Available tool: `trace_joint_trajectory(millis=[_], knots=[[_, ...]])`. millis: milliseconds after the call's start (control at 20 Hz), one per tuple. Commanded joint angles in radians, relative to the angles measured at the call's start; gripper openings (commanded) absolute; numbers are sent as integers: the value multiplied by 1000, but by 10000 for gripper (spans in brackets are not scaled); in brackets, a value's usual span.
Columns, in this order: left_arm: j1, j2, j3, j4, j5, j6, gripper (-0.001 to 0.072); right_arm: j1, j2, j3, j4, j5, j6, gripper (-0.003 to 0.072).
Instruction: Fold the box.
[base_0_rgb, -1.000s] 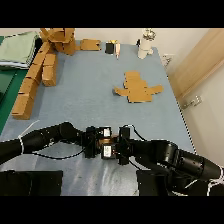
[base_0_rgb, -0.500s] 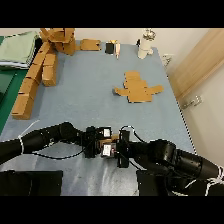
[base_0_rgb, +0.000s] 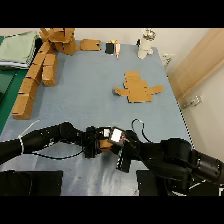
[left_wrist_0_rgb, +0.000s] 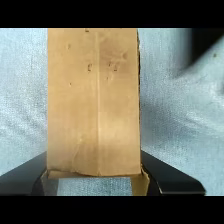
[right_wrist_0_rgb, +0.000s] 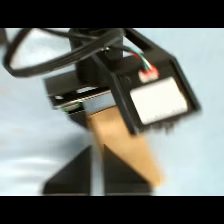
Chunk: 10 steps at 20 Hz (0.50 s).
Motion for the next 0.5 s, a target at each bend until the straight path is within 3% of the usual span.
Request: trace_joint_trajectory(millis=[0, 100, 200, 350, 450], knots=[[0, 0, 0, 0, 0, 0, 247, 1, 81, -38, 189, -114, 419, 3], [0, 0, 0, 0, 0, 0, 247, 1, 108, -136, 285, -58, 550, 2], [0, 0, 0, 0, 0, 0, 247, 1, 119, -233, 362, 129, 670, 1], [0, 0, 0, 0, 0, 0, 247, -20, 113, -314, 357, 494, 808, 1], [0, 0, 0, 0, 0, 0, 247, -70, 89, -337, 357, 629, 904, 2]])
